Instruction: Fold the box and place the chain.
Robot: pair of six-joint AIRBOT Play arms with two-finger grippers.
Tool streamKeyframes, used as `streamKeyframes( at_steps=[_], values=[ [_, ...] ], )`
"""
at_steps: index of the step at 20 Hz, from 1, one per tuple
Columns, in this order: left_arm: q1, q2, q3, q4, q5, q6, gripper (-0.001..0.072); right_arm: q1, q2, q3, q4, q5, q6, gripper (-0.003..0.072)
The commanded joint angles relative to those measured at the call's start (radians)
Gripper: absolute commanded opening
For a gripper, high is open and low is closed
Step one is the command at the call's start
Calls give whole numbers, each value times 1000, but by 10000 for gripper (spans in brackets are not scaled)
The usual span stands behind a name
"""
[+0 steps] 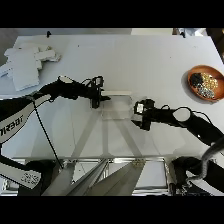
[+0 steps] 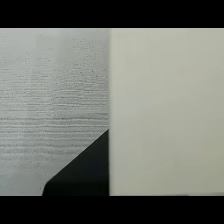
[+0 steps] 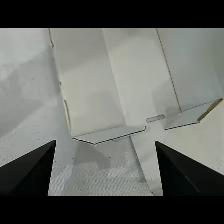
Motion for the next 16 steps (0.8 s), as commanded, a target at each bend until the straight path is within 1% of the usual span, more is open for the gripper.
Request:
streamKeyframes(
  at_steps=[1, 3, 5, 7, 9, 11, 13, 16],
  values=[
    [0, 0, 0, 0, 0, 0, 14, -19, -87, 0, 84, -21, -116, 690],
    [0, 0, 0, 0, 0, 0, 14, -19, -104, 0, 91, -25, -143, 690],
    [0, 0, 0, 0, 0, 0, 14, -19, -120, 0, 151, -48, -192, 690],
    [0, 0, 0, 0, 0, 0, 14, -19, -134, 0, 270, -75, -260, 690],
    [0, 0, 0, 0, 0, 0, 14, -20, -134, 0, 412, -77, -354, 690],
    [0, 0, 0, 0, 0, 0, 14, -20, -134, 0, 488, -109, -398, 690],
    [0, 0, 0, 0, 0, 0, 14, -20, -134, 0, 504, -150, -400, 690],
    [0, 0, 0, 0, 0, 0, 14, -23, -134, 3, 504, -135, -401, 690]
  ],
)
